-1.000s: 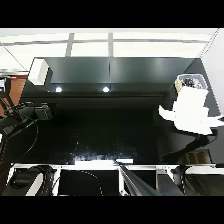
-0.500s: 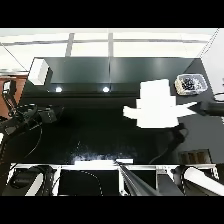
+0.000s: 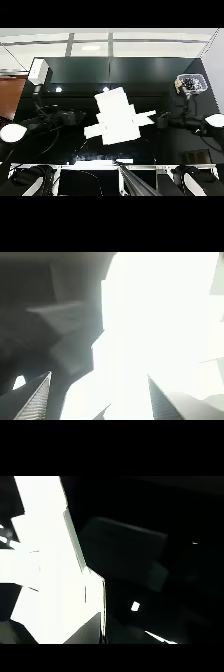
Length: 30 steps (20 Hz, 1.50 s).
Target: Fold the box and place the chain.
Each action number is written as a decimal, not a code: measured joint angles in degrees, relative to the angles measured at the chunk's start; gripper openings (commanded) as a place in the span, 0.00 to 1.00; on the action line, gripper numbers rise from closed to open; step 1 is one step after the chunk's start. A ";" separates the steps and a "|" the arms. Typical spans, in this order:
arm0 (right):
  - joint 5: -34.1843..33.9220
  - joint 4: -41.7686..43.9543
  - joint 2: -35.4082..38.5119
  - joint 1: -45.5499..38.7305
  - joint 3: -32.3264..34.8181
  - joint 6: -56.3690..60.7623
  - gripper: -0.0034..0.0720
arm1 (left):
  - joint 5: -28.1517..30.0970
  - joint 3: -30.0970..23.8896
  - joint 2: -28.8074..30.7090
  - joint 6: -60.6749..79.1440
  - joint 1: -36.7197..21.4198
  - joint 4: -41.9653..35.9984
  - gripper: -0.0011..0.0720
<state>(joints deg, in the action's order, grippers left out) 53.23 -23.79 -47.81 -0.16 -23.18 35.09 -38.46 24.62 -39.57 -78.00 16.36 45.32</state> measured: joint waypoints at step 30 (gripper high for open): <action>-8.48 -3.21 2.12 10.32 2.34 6.47 0.83 | -38.69 25.38 -51.95 53.27 -6.49 -14.56 0.04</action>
<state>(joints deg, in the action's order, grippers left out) 44.75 -27.00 -45.69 10.15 -20.84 41.56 -77.14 50.00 -91.53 -24.73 9.87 30.76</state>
